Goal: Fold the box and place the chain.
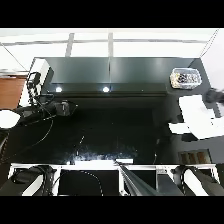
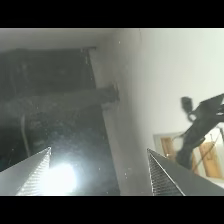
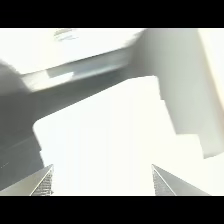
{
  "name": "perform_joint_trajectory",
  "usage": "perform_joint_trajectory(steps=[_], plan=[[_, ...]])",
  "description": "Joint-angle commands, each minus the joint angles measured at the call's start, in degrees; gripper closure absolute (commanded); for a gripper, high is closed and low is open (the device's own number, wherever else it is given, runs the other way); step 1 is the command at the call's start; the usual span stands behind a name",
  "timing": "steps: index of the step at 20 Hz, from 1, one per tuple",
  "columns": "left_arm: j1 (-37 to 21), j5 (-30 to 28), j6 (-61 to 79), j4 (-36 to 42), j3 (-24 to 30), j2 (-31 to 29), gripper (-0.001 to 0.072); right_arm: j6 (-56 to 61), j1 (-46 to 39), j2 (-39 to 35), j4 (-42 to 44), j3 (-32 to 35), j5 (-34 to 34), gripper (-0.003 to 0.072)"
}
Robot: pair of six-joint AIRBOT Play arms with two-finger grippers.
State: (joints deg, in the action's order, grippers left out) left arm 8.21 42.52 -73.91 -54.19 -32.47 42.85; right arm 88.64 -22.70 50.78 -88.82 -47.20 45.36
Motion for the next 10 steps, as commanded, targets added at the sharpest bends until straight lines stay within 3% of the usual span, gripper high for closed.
perform_joint_trajectory(steps=[1,6,10], plan=[[0.0,-0.9,2.4,0.4,0.0,0.2,0.0001,2.0,-16.5,3.0,-2.6,-5.0,-2.8,-0.0034],[0.0,-3.3,3.0,0.5,0.0,0.2,0.0001,2.8,-32.9,11.8,5.3,-10.1,-3.4,-0.0034],[0.0,-3.3,3.0,0.5,0.0,0.5,0.0001,-5.5,-35.9,19.5,11.9,-14.5,1.1,-0.0034]])
